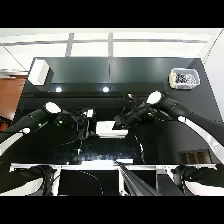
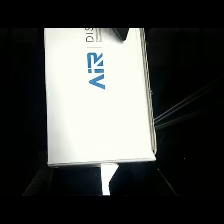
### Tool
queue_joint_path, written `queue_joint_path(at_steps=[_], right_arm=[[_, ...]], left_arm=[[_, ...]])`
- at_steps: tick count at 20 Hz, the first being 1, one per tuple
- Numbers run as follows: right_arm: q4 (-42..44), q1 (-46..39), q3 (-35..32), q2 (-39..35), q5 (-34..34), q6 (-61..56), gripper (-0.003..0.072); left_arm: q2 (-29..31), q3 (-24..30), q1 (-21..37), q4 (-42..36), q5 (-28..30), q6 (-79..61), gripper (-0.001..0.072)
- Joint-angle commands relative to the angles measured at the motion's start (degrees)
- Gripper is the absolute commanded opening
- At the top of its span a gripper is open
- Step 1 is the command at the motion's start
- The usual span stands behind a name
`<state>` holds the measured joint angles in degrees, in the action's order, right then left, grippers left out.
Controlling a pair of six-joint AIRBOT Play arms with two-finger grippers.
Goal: Fold the box and place the chain.
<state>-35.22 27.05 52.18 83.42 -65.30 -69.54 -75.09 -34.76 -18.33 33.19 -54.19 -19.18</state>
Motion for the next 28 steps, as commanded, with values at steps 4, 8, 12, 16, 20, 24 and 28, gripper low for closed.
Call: queue_joint_path(at_steps=[4,8,12,16,20,24,28], right_arm=[[-2.8,-12.5,0.6,-15.4,-3.6,0.8,0.0046],[-7.1,-22.6,0.6,-24.0,-5.7,-0.6,0.0046],[-7.1,-26.6,0.6,-25.6,-6.6,-0.5,0.0046],[-7.1,-26.7,0.6,-25.6,-3.7,-0.1,0.0046],[-7.1,-26.7,0.6,-25.6,-3.7,-0.1,0.0046],[-7.1,-26.7,0.6,-25.6,-3.7,-0.1,0.0046],[-8.6,-26.7,0.6,-25.6,-3.7,-0.1,0.0046]], left_arm=[[1.2,-0.1,0.2,1.6,0.0,1.7,0.0705],[6.8,-0.1,0.3,6.7,-0.1,8.6,0.0718],[14.5,-0.7,0.0,9.6,-5.1,20.3,0.0718],[13.7,-4.8,-5.4,9.0,-4.2,27.5,0.0718],[7.1,-10.7,-12.0,9.0,0.7,30.5,0.0718],[1.9,-13.7,-15.7,9.9,2.9,33.1,0.0718],[1.1,-13.7,-15.8,10.1,3.2,34.2,0.0718]])
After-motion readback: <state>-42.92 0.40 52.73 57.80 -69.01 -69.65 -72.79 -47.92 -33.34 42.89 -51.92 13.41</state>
